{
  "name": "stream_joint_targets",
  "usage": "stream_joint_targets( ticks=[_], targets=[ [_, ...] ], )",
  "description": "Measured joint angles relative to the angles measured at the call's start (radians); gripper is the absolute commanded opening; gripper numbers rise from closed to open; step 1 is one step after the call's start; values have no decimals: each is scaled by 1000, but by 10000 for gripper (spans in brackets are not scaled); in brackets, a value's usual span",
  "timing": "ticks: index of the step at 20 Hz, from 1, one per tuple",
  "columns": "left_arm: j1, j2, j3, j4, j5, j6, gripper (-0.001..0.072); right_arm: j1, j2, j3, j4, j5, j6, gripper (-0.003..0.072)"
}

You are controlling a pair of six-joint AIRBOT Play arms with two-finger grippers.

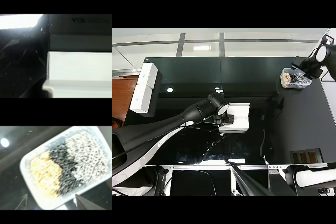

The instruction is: Fold the box and place the chain.

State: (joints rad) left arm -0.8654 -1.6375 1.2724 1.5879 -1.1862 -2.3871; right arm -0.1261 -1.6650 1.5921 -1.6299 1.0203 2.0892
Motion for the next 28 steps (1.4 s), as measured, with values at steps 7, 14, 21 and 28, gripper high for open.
stream_joint_targets(
  ticks=[7,14,21,28],
  targets=[
    [0,0,0,0,0,1,24,-85,-267,301,28,256,-19,600],
    [0,0,0,0,0,1,25,-117,-381,415,-18,284,-21,600],
    [0,0,0,0,0,0,25,-128,-426,433,-19,260,-51,336],
    [0,0,0,0,0,0,25,-124,-378,436,-24,285,-119,15]
  ],
)
